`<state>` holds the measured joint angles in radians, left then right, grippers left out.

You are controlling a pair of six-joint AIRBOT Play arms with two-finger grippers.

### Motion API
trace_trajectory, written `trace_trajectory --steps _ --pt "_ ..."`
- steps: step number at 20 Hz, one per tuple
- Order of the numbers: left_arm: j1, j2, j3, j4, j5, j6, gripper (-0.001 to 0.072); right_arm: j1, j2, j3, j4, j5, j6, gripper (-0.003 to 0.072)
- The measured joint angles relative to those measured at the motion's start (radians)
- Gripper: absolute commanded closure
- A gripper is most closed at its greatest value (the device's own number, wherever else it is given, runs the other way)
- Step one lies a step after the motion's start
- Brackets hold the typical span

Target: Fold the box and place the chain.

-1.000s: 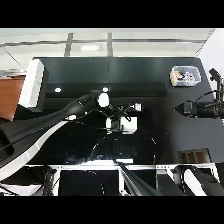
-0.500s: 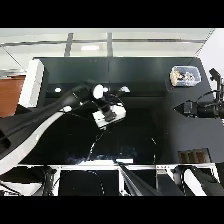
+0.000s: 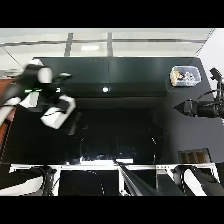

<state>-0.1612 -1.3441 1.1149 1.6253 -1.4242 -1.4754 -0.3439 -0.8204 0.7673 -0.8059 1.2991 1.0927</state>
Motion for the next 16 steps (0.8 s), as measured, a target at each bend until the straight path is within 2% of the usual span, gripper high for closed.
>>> trace_trajectory --steps 3,4,5,6,8,9,12,16 --pt "0.23 0.158 -0.158 0.037 0.055 -0.043 0.052 0.0 0.0 0.0 0.0 -0.009 -0.001 0.067" --pt "0.307 0.21 -0.215 0.044 0.089 -0.054 0.0497 0.0 0.0 0.0 0.0 -0.013 -0.001 0.067" --pt "0.379 0.258 -0.265 0.048 0.131 -0.063 0.0368 0.0 0.0 0.0 0.0 -0.019 -0.001 0.067" --pt "0.442 0.293 -0.303 0.051 0.173 -0.068 0.0324 0.0 0.0 0.0 0.0 -0.021 -0.001 0.067" --pt "0.558 0.333 -0.354 0.051 0.239 -0.065 0.0331 0.0 0.0 0.0 0.0 -0.021 -0.002 0.067" --pt "0.611 0.34 -0.366 0.042 0.268 -0.038 0.0359 0.0 0.0 0.0 0.0 -0.021 -0.002 0.067" --pt "0.723 0.318 -0.365 -0.035 0.323 0.099 0.0359 0.0 0.0 0.0 0.0 -0.011 -0.001 0.067" --pt "0.773 0.248 -0.309 -0.095 0.38 0.294 0.0358 0.0 0.0 0.0 0.001 -0.002 0.01 0.067"
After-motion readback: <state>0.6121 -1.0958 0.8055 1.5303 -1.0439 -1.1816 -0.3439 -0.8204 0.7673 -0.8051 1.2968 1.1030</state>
